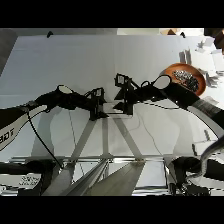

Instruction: Fold the box and place the chain.

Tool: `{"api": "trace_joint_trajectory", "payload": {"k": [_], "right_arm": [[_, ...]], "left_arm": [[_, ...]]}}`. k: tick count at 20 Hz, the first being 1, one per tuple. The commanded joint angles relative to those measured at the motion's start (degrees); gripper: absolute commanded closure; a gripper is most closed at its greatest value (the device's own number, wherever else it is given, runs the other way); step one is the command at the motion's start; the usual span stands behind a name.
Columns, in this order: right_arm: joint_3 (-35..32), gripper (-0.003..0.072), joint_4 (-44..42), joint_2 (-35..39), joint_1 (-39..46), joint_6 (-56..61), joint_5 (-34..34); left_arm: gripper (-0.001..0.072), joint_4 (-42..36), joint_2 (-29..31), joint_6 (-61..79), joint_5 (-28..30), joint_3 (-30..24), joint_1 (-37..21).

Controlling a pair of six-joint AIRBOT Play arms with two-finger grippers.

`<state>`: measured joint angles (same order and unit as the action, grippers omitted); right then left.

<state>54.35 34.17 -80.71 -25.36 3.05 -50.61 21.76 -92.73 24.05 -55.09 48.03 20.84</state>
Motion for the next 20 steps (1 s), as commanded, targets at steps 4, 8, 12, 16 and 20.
{"api": "trace_joint_trajectory", "payload": {"k": [4,8,12,16,20], "right_arm": [[0.0,0.0487,3.13,-0.26,-2.51,0.2,1.9],[-0.02,0.0487,9.84,0.11,-4.57,4.22,6.27],[-0.13,0.0484,13.66,0.11,-4.92,6.86,6.45],[-0.13,0.0475,13.64,0.11,-5.79,9.01,2.99],[-0.13,0.0243,13.64,0.11,-7.08,9.01,1.42]], "left_arm": [[0.0432,0.07,0.02,0.09,0.0,0.02,-0.04],[0.0432,0.07,0.02,0.09,0.0,0.02,-0.02],[0.0432,0.07,0.02,0.09,0.0,0.0,-0.04],[0.0432,0.07,0.02,0.09,0.0,0.02,-0.04],[0.0432,0.07,0.02,0.09,0.0,0.02,-0.02]]}}
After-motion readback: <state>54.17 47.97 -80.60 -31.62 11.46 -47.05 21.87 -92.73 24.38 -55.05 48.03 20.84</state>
